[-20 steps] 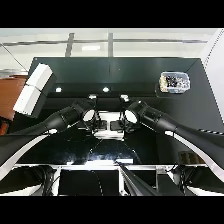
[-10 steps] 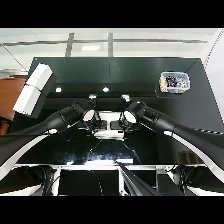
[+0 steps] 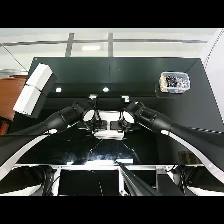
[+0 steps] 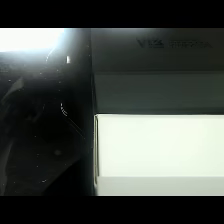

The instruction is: Fold the box and place the chain.

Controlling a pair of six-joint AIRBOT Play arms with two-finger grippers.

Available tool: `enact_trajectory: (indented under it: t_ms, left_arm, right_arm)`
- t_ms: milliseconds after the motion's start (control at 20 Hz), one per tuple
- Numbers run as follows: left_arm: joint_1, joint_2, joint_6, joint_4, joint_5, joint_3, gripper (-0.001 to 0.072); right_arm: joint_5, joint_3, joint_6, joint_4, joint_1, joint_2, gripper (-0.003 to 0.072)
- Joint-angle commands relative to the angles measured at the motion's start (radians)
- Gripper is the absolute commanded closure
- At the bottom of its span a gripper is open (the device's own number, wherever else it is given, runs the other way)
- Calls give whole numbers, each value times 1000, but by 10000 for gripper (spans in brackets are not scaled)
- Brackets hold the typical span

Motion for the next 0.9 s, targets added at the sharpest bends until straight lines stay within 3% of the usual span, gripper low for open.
enact_trajectory:
  t_ms: [0,50,150,250,600,650,700,750,850]
  left_arm:
    - [0,0,0,0,-1,0,678]
    - [0,0,0,0,-2,0,679]
    - [0,0,0,0,-2,0,679]
    - [0,0,0,0,-2,0,679]
    - [0,0,0,0,-2,0,679]
    - [0,0,0,0,-2,0,678]
    - [0,0,0,0,-3,0,679]
    - [0,0,0,0,-3,0,678]
    - [0,0,0,0,-2,0,679]
  right_arm:
    - [-2,5,2,0,1,-6,507]
    - [-2,5,2,0,1,-7,508]
    - [3,5,1,0,1,-7,607]
    - [4,5,2,0,1,-6,657]
    - [3,5,3,14,1,-6,653]
    - [3,5,3,18,1,-6,623]
    - [8,5,5,19,1,-6,407]
    - [23,5,6,19,1,-6,370]
    - [44,6,6,18,1,-6,370]
